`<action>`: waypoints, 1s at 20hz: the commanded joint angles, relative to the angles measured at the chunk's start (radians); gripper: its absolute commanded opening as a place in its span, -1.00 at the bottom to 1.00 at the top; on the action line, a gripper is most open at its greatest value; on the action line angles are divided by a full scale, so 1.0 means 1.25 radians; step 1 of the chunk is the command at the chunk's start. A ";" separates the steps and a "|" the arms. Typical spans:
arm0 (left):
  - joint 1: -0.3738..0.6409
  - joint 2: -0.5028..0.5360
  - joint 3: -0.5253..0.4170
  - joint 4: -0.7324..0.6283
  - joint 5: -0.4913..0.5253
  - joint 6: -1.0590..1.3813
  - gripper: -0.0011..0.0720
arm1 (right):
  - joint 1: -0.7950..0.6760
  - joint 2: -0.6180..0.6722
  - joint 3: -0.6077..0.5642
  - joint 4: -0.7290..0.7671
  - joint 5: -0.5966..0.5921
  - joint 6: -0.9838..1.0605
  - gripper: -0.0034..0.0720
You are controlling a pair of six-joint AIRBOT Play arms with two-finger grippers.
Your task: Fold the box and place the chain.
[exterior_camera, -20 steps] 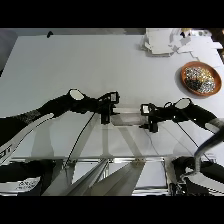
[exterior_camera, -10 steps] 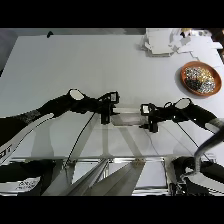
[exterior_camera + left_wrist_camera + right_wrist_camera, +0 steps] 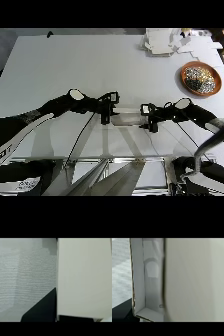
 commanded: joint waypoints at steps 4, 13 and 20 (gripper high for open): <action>0.003 0.034 0.001 0.013 -0.007 -0.024 0.93 | 0.000 0.001 0.001 0.000 0.002 0.001 -0.01; 0.000 0.247 0.001 0.399 -0.142 -0.448 0.26 | 0.000 0.001 0.001 -0.001 0.002 0.001 -0.01; -0.078 0.323 0.000 0.333 -0.186 -0.525 -0.97 | 0.000 0.001 0.001 -0.001 0.001 0.001 -0.01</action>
